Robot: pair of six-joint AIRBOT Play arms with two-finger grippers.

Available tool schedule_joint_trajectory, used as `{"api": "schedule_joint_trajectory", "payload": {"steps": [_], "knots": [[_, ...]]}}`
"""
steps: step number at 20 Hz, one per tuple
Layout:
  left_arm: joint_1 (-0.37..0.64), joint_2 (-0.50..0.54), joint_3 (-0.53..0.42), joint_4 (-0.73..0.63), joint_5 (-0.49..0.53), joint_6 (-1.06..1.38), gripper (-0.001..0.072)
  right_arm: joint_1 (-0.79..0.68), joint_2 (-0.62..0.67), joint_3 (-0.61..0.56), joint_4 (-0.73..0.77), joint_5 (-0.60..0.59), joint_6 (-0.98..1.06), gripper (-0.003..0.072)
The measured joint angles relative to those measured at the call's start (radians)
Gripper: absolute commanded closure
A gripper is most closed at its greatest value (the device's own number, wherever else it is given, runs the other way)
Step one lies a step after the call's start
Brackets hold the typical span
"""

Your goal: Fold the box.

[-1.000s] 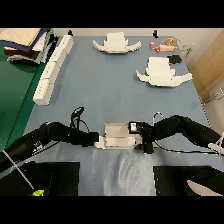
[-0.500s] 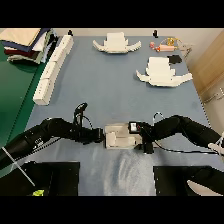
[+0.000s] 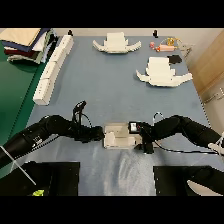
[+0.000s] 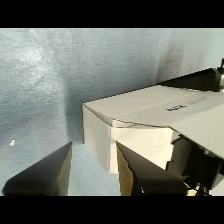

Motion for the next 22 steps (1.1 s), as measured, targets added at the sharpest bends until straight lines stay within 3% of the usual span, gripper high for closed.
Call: {"api": "schedule_joint_trajectory", "payload": {"steps": [14, 15, 16, 22], "knots": [[-0.005, -0.002, 0.004, -0.092, -0.014, 0.035, 0.0309, 0.000, 0.000, 0.000, 0.000, 0.000, 0.000, 0.0174], [-0.019, -0.003, 0.005, -0.092, -0.003, 0.034, 0.0359, 0.000, 0.000, 0.000, 0.000, 0.000, 0.000, 0.0174], [-0.034, -0.005, 0.006, -0.089, 0.008, 0.023, 0.0359, 0.000, 0.000, 0.000, 0.000, 0.000, 0.000, 0.0174], [-0.174, -0.081, 0.091, 0.115, 0.034, -0.238, 0.0359, 0.000, 0.000, 0.000, 0.000, 0.000, 0.000, 0.0174]]}}
